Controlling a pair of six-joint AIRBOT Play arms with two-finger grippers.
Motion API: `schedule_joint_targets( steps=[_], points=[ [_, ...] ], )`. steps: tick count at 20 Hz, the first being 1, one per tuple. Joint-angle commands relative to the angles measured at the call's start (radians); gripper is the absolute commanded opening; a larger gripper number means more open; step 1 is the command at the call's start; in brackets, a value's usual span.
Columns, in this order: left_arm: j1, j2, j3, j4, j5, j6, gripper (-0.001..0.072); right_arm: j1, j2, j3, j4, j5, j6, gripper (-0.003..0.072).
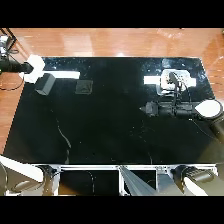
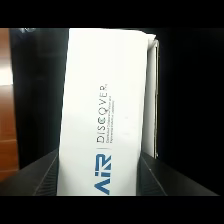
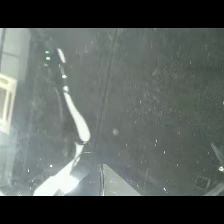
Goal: Fold the box and place the chain.
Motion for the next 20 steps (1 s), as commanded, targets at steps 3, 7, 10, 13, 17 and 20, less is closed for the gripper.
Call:
schedule_joint_targets(
  steps=[3, 7, 10, 13, 17, 20],
  points=[
    [-0.016, -0.108, 0.069, 0.000, -0.014, -0.032, 0.0638, 0.002, 0.000, 0.000, 0.016, -0.041, 0.018, 0.0023],
    [-0.019, -0.103, 0.146, 0.000, -0.128, -0.122, 0.0638, 0.002, 0.000, 0.000, 0.017, -0.041, 0.021, 0.0022],
    [-0.017, -0.103, 0.347, 0.000, -0.378, -0.212, 0.0638, 0.002, 0.001, 0.002, 0.017, -0.050, 0.021, 0.0023],
    [-0.017, -0.029, 0.444, 0.002, -0.556, -0.365, 0.0635, -0.006, 0.005, 0.041, 0.014, -0.045, 0.018, 0.0023],
    [-0.019, 0.188, 0.322, 0.020, -0.724, -0.634, 0.0021, -0.106, 0.029, 0.253, -0.118, 0.118, 0.003, 0.0022],
    [-0.104, 0.360, 0.241, 0.109, -0.832, -0.679, 0.0017, -0.191, 0.068, 0.425, -0.413, 0.248, 0.124, 0.0022]
  ],
)
